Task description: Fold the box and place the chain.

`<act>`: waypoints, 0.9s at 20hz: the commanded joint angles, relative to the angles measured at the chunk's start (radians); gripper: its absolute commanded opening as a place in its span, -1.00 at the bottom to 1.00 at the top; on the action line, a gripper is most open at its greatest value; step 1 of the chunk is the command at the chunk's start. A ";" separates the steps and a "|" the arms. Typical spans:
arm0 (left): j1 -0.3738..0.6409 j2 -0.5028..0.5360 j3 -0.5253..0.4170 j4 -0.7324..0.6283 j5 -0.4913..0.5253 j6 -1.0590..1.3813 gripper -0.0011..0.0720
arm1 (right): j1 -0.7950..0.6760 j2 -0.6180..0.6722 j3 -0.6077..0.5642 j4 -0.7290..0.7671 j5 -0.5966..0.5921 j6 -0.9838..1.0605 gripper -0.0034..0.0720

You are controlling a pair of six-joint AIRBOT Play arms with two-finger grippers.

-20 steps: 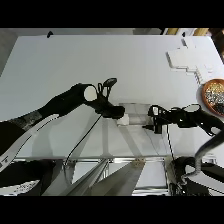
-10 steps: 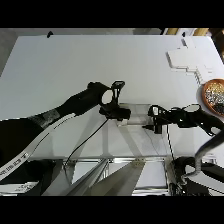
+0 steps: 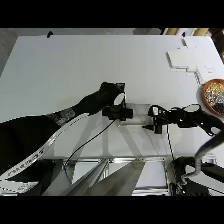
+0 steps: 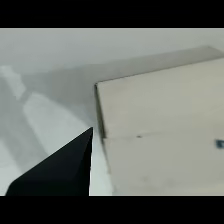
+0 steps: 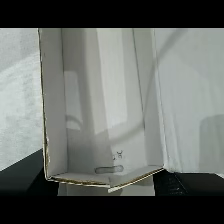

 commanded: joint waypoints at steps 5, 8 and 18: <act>-0.018 -0.024 0.007 0.060 -0.010 -0.159 -0.23 | 0.000 0.000 0.000 0.000 0.000 0.000 0.31; -0.024 -0.042 0.008 0.051 -0.009 -0.154 -0.23 | 0.000 0.000 0.000 0.000 0.000 0.000 0.31; -0.024 -0.131 0.145 0.030 -0.131 -0.084 -0.59 | 0.000 0.000 0.000 0.000 0.000 0.000 0.31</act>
